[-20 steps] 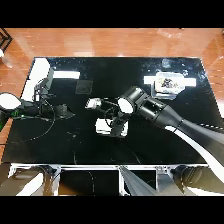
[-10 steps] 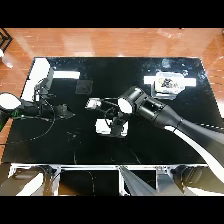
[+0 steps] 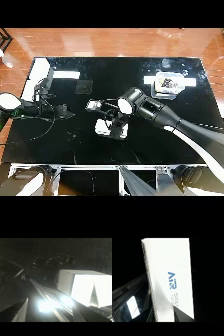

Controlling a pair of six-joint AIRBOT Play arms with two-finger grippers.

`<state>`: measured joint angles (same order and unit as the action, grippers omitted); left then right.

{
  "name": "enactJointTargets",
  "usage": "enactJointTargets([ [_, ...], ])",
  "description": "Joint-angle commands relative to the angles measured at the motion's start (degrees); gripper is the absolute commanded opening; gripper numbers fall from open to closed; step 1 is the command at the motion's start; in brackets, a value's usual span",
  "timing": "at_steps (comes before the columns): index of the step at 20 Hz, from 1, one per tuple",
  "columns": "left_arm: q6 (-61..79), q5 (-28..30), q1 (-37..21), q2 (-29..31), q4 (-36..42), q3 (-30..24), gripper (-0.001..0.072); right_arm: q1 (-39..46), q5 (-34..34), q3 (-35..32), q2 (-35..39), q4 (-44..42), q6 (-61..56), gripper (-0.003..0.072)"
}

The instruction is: Fold the box and place the chain.

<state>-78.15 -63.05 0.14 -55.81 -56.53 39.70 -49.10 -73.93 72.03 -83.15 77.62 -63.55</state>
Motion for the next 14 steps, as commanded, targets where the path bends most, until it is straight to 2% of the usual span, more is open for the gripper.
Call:
enactJointTargets([
  [1, 0.15, 0.0, -0.02, -0.02, 0.0, -0.02, 0.0635, -0.04, 0.0, -1.36, -0.26, -0.66, -0.98, 0.034],
  [8, 0.17, 0.02, -0.02, -0.02, 0.0, -0.02, 0.0635, 1.22, -0.02, 1.25, 3.52, -0.68, -6.45, 0.034],
  [11, 0.2, -0.11, -0.02, -0.02, 0.0, -0.02, 0.0635, 6.05, -7.17, 0.96, 9.44, -0.92, -15.15, 0.0337],
  [13, 0.28, -0.11, -0.02, -0.02, 0.0, -0.02, 0.0635, 11.39, -10.78, -2.75, 15.34, -2.89, -21.0, 0.0081],
  [14, 0.55, -0.09, -0.02, -0.02, 0.02, -0.02, 0.0635, 14.19, -9.77, -7.17, 19.39, -5.14, -23.63, 0.0059],
])
